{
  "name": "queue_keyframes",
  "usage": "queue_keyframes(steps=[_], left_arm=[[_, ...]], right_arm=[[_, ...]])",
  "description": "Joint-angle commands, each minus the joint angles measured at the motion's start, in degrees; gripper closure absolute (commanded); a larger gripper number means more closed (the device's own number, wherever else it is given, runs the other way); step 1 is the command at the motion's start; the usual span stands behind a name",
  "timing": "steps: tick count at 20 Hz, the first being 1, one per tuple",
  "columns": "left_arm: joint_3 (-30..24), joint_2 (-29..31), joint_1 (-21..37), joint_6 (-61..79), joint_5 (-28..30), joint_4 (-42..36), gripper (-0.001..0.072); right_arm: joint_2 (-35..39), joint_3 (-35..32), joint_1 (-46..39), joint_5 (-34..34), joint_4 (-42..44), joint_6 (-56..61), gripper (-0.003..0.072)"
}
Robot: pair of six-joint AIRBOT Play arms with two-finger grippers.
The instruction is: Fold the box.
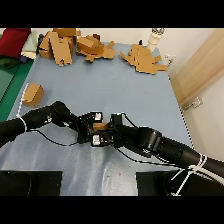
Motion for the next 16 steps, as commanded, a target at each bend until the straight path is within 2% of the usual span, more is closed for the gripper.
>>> queue_keyframes(steps=[1, 7, 9, 16], left_arm=[[0.0, 0.04, 0.02, -0.28, 0.9, -0.04, 0.0392], [0.0, 0.04, 0.02, -0.28, 0.92, -0.04, 0.0391], [0.0, 0.04, 0.02, -0.28, 0.92, -0.04, 0.0392], [0.0, 0.04, 0.02, -0.28, 0.92, -0.04, 0.0392]], right_arm=[[0.33, 0.37, 0.09, -0.74, 1.38, 0.15, 0.0464], [-0.13, 0.28, 0.09, -2.84, 6.93, 0.09, 0.0467], [-0.61, 0.24, 0.11, -3.37, 9.09, -0.09, 0.0544], [-0.85, 0.24, 0.11, -5.86, 13.75, -0.11, 0.051]])
